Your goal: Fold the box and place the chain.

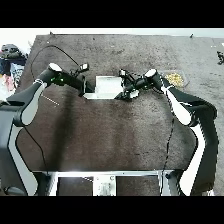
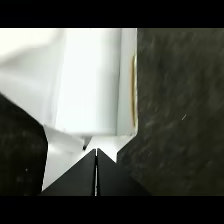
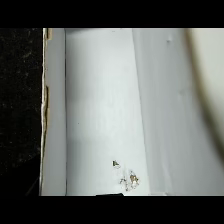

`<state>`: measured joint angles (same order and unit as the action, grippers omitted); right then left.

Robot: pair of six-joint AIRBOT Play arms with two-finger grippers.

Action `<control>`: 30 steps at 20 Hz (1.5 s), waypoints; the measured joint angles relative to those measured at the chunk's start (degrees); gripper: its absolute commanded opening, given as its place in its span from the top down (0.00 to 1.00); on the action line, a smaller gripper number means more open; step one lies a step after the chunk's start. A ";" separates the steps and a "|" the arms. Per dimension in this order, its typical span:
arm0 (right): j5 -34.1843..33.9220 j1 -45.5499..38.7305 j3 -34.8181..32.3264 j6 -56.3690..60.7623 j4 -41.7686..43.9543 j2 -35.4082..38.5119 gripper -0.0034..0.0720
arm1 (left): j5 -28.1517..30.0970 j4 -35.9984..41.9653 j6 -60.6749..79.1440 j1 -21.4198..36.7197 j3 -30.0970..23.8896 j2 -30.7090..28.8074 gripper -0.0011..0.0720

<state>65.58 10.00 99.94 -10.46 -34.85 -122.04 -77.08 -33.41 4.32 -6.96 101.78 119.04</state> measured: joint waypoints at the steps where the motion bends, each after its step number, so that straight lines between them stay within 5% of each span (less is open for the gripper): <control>1: 0.00 0.00 0.00 0.00 0.00 0.00 0.28 | -0.44 0.68 -1.31 0.20 0.28 -0.63 0.98; 10: 0.00 0.00 0.00 0.00 -0.02 0.00 0.28 | 5.77 -4.04 -32.81 7.17 0.31 -9.42 0.97; 16: 0.00 0.00 0.00 0.00 -0.04 0.00 0.28 | 7.39 -12.15 -51.47 8.81 -6.05 -10.29 0.97; 24: 0.00 0.00 0.00 0.00 -0.04 0.00 0.28 | 13.14 -7.37 -52.96 7.93 -16.98 -10.01 0.97; 30: 0.00 0.00 0.00 0.00 -0.04 0.00 0.28 | 18.01 -2.40 -50.84 5.60 -19.58 -9.94 0.97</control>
